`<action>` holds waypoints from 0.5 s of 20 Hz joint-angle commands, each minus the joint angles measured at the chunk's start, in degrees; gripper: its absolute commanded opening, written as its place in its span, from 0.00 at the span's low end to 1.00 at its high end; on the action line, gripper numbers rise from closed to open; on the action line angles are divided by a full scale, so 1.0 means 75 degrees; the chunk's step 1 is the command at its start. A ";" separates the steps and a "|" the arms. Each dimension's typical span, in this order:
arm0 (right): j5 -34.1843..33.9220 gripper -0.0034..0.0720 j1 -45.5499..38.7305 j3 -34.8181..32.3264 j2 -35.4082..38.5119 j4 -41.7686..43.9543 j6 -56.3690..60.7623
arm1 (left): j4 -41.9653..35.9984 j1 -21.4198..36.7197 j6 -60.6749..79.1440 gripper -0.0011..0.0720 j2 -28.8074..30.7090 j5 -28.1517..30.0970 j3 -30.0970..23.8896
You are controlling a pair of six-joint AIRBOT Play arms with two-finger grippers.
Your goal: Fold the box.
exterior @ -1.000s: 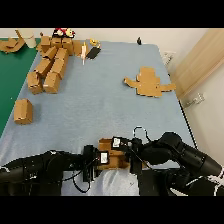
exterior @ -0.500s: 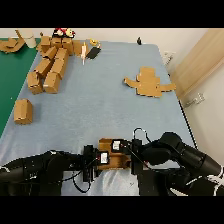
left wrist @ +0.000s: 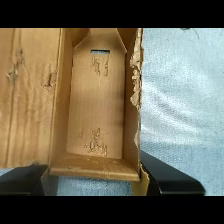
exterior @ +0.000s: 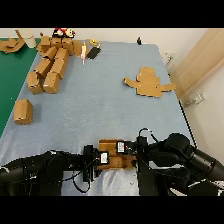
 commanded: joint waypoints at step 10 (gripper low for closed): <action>0.0420 0.68 0.0015 -0.0230 0.0070 0.1067 -0.0653 | 0.0006 0.0003 0.0006 0.68 0.0000 0.0003 0.0000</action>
